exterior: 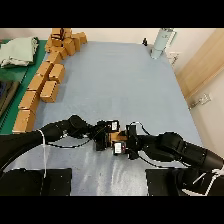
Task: Fold the box.
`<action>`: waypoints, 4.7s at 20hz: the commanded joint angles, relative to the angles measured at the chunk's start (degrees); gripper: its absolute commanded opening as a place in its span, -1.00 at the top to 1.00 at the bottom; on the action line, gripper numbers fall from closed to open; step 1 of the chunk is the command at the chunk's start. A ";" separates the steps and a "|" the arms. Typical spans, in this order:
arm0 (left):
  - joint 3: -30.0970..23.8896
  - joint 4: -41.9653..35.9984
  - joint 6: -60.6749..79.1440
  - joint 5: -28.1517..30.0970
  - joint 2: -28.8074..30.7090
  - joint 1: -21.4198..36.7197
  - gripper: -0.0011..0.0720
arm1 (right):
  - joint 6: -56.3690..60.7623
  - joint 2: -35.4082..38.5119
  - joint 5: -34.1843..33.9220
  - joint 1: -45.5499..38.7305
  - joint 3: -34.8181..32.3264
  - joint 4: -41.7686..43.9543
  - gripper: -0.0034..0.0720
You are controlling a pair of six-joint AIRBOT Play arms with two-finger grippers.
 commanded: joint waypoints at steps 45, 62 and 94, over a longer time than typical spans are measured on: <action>0.00 0.00 0.02 0.02 0.02 0.07 -0.46 | -0.13 4.24 -0.76 0.13 0.09 0.09 0.52; 0.00 0.00 0.02 0.02 0.02 0.04 -0.46 | -0.09 5.18 -1.29 0.11 1.42 -0.42 0.80; 0.00 0.00 0.02 0.02 0.02 0.04 -0.46 | -0.13 -0.74 -0.96 0.13 1.84 -0.15 -0.09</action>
